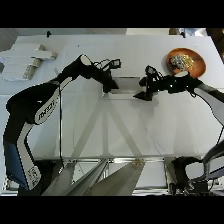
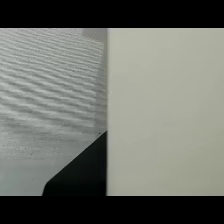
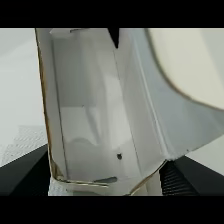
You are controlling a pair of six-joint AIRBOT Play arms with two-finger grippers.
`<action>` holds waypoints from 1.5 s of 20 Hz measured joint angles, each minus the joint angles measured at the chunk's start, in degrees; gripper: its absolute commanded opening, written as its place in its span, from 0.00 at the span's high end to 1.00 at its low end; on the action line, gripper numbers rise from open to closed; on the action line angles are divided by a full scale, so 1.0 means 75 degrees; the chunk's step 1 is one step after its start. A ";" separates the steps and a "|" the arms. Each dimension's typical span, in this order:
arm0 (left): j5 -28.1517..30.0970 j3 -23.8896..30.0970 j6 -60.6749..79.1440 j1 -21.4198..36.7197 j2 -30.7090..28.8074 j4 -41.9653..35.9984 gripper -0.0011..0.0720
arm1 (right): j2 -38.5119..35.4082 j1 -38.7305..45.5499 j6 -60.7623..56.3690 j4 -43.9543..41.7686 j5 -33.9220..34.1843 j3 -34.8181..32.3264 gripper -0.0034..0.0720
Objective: Fold the box and place the chain.
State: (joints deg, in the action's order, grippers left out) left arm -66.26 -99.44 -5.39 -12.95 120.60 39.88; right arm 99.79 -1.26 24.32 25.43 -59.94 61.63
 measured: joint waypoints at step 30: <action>-0.0012 0.0000 0.0003 0.0000 0.0000 0.0000 0.96 | 0.0565 -0.0160 -0.0755 0.0778 -0.0851 0.0586 0.05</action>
State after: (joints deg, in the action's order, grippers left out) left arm -66.35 -99.44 -5.37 -12.95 120.60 39.88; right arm 104.03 -2.46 18.65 31.27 -66.32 66.02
